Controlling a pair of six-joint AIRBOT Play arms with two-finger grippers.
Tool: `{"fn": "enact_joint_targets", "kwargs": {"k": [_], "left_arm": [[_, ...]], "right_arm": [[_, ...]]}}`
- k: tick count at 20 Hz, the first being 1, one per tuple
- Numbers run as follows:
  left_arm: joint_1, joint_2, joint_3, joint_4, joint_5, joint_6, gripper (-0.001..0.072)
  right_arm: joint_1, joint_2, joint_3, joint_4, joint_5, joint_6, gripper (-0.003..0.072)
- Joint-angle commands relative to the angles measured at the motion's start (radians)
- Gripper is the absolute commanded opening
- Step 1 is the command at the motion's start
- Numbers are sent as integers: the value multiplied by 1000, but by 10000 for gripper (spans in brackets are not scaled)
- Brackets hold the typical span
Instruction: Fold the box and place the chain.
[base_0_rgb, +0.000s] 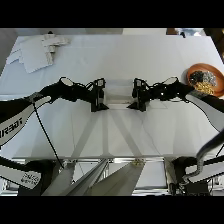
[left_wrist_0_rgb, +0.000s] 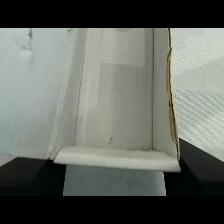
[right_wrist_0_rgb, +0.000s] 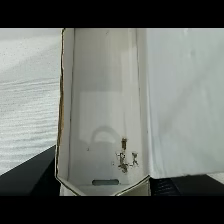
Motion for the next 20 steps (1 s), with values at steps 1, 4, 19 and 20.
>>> {"fn": "enact_joint_targets", "kwargs": {"k": [1,4,19,20], "left_arm": [[-1,-1,1,0,1,0,276],[-1,-1,1,0,0,0,276],[-1,-1,1,0,0,0,276],[-1,-1,1,0,1,0,276]], "right_arm": [[0,0,0,0,0,0,458],[0,0,0,0,0,0,458],[0,0,0,1,2,0,622],[0,1,0,0,5,0,658]]}}
